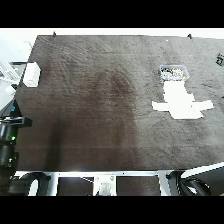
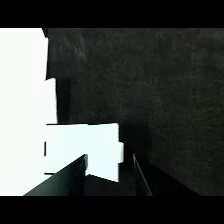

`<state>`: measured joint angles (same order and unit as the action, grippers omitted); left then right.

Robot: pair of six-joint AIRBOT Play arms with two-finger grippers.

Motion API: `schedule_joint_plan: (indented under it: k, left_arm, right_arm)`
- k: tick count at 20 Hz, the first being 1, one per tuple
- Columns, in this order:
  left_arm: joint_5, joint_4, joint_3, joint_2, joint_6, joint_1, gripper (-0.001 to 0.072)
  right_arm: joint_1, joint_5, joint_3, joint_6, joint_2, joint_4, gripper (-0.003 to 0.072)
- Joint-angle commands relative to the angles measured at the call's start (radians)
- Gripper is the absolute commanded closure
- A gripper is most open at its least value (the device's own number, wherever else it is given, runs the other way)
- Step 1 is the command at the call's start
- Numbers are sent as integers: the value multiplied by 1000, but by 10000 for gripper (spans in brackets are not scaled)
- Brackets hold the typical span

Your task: Fold the box and place the chain.

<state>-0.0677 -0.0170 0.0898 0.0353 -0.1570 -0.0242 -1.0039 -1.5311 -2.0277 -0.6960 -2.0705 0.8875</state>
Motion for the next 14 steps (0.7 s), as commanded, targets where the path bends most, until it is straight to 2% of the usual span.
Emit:
schedule_joint_plan:
  k: [1,14]
  left_arm:
    - [0,0,0,-1,0,0,688]
    - [0,0,0,-1,0,0,688]
  right_arm:
    - [11,-56,-53,3,-96,14,306]
    - [24,-113,-18,69,-145,-15,306]
